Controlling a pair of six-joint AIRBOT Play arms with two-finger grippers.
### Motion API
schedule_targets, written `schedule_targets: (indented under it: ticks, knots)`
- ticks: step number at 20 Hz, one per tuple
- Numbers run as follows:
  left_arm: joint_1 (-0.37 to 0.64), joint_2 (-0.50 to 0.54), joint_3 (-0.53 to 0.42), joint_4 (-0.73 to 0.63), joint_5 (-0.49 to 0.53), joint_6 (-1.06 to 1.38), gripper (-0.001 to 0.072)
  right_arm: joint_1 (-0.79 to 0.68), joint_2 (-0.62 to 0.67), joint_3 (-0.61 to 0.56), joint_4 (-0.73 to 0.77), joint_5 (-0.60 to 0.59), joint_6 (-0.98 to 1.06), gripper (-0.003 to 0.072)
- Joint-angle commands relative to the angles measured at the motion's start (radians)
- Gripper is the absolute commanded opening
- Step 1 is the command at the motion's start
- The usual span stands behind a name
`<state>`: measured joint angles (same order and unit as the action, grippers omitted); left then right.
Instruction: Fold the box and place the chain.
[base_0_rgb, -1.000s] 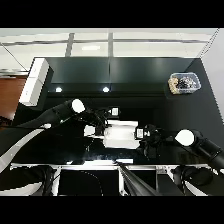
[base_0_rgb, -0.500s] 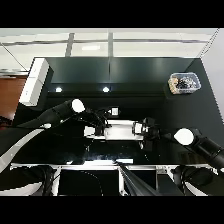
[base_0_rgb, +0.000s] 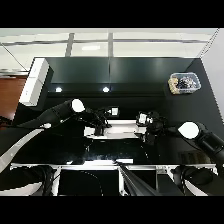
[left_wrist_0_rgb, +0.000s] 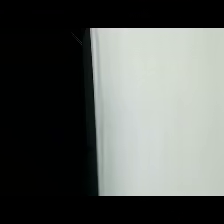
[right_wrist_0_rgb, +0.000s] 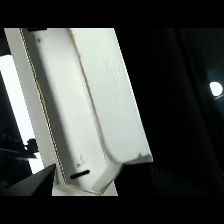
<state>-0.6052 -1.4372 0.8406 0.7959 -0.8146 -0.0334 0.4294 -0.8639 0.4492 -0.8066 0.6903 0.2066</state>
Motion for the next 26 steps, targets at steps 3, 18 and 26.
schedule_targets:
  ticks: [3,18,26]
  knots:
    - [0.0,0.0,0.0,0.0,-0.001,0.0,0.0026,-0.006,-0.098,0.002,0.153,0.049,-0.175,0.0709]
    - [0.0,0.0,0.0,0.0,-0.002,0.0,0.0026,-0.006,-0.232,-0.028,0.19,0.029,-0.361,0.0709]
    - [0.0,0.0,0.0,0.0,-0.002,0.0,0.0026,-0.018,-0.251,-0.028,0.206,0.002,-0.361,0.0708]
